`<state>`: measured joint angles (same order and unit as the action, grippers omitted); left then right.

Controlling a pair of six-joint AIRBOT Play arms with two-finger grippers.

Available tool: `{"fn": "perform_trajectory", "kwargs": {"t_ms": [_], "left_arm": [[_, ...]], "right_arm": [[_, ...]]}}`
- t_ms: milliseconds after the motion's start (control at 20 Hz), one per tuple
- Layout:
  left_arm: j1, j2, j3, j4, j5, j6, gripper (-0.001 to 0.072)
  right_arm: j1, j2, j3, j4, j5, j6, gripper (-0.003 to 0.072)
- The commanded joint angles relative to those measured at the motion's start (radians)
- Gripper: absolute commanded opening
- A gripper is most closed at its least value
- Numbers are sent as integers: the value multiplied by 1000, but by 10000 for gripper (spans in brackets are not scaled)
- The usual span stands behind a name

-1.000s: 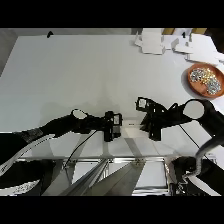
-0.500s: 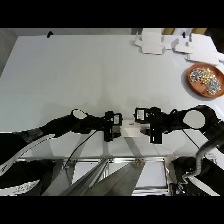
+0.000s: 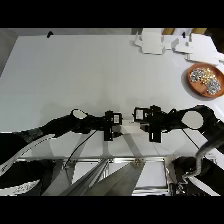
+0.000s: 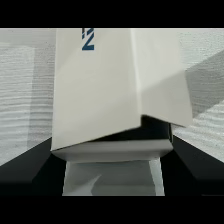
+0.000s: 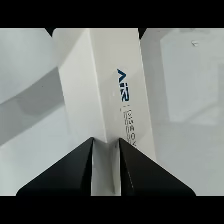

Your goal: Fold the box and place the chain.

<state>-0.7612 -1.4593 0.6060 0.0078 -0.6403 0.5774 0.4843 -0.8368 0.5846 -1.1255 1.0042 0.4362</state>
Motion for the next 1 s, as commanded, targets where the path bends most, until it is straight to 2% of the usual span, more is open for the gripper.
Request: {"fn": "perform_trajectory", "kwargs": {"t_ms": [0,100,950], "left_arm": [[-1,0,0,1,-3,2,209],[-1,0,0,1,-3,2,209],[-1,0,0,1,-3,2,209]], "right_arm": [[1,-1,0,-3,-12,0,148],[1,-3,-2,-3,-23,0,97],[0,-32,-19,-10,-75,1,112]]}}
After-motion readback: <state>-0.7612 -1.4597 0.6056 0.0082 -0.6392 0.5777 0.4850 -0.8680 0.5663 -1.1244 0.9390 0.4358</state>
